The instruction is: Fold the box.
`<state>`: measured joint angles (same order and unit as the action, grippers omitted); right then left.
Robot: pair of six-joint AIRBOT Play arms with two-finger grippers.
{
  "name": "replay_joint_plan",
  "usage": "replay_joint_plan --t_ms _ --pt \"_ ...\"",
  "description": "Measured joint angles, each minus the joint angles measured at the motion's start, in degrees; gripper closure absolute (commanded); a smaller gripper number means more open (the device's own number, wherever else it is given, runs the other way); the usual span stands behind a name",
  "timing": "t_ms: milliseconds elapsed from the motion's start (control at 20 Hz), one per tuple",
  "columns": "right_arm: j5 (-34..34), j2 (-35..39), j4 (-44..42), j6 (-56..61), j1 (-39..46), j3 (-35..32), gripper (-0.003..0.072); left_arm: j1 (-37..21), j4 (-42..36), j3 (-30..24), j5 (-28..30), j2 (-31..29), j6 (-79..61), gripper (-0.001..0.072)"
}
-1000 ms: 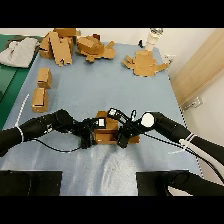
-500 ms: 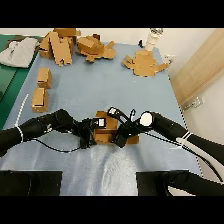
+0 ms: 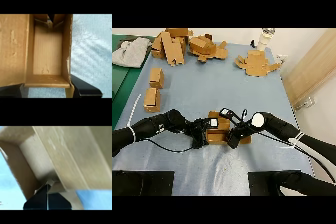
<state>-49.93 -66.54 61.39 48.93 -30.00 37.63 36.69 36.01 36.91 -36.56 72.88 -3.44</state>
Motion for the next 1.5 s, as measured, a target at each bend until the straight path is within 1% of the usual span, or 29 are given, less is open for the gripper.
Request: replay_joint_plan --t_ms 100,250,500,650,750,800,1050,1150,1300,1500 --pt "-0.2 2.1 3.3 5.5 0.6 0.0 0.0684 0.0 0.1 0.0 0.0 0.0 0.0 0.0308" --pt "-2.5 7.1 9.7 15.5 3.0 0.0 0.0683 0.0 0.1 0.0 0.0 0.0 -0.1 0.0308" --pt "-8.1 15.0 22.1 35.5 11.0 -1.0 0.0684 0.0 0.2 0.0 0.0 0.0 -0.1 0.0308" --pt "-10.3 15.8 24.4 42.8 15.5 -2.9 0.0685 0.0 0.2 0.0 0.0 0.0 -0.1 0.0308" --pt "-10.6 15.1 23.1 45.4 16.9 -4.9 0.0685 0.0 0.2 0.0 0.0 0.0 -0.1 0.0308" --pt "-10.1 14.6 21.1 45.6 17.4 -5.9 0.0685 0.0 0.2 0.0 0.0 0.0 -0.1 0.0308" --pt "-5.4 11.4 4.9 40.6 17.8 -9.7 0.0686 0.0 0.2 0.0 -0.1 0.0 -0.1 0.0307" --pt "-3.8 10.1 0.7 39.1 16.5 -10.2 0.0685 0.0 0.2 0.0 -0.1 0.0 -0.1 0.0308" --pt "-1.9 8.8 -3.1 37.9 13.8 -10.6 0.0685 0.0 0.2 0.0 -0.1 0.0 -0.1 0.0308" --pt "-0.8 9.1 -6.4 37.3 11.3 -10.2 0.0684 0.0 0.2 0.0 0.0 0.0 -0.1 0.0308"
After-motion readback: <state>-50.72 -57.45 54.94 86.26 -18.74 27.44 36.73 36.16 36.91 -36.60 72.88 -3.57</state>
